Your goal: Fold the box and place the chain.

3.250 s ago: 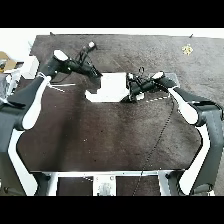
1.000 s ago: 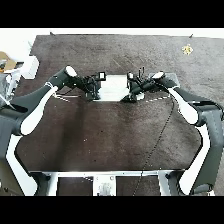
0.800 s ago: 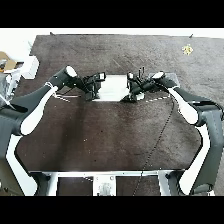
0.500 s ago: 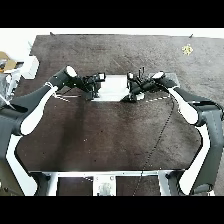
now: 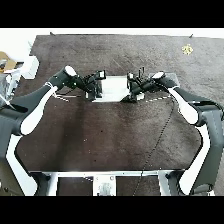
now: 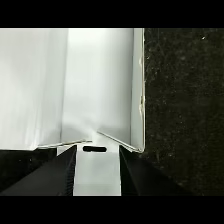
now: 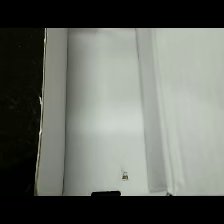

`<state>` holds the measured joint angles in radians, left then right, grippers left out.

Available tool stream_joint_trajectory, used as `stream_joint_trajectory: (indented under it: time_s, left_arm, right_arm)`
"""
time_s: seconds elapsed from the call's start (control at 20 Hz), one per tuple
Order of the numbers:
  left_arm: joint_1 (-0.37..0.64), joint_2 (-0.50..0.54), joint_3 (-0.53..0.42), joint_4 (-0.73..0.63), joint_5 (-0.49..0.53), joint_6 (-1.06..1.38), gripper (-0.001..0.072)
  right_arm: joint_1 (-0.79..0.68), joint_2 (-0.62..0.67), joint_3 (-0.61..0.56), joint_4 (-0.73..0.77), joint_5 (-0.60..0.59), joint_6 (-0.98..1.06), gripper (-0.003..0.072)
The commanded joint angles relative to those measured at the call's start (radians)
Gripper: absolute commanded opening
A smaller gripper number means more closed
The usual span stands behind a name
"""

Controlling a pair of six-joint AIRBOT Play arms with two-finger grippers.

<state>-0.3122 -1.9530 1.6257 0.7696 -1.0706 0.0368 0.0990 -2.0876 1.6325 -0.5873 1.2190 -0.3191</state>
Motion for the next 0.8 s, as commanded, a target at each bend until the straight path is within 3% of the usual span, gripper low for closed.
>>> stream_joint_trajectory:
  time_s: [0.0,0.35,0.75]
  left_arm:
    - [-0.007,-0.002,0.000,-0.051,-0.015,0.036,0.0281]
    - [-0.028,-0.029,0.000,-0.155,0.052,0.095,0.0282]
    - [-0.027,-0.029,0.000,-0.091,0.057,0.068,0.0285]
  right_arm:
    - [0.001,-0.001,0.000,0.000,-0.003,0.002,0.0386]
    - [0.002,-0.001,0.000,0.000,-0.003,0.002,0.0386]
    - [0.001,-0.001,0.000,0.000,-0.003,0.002,0.0386]
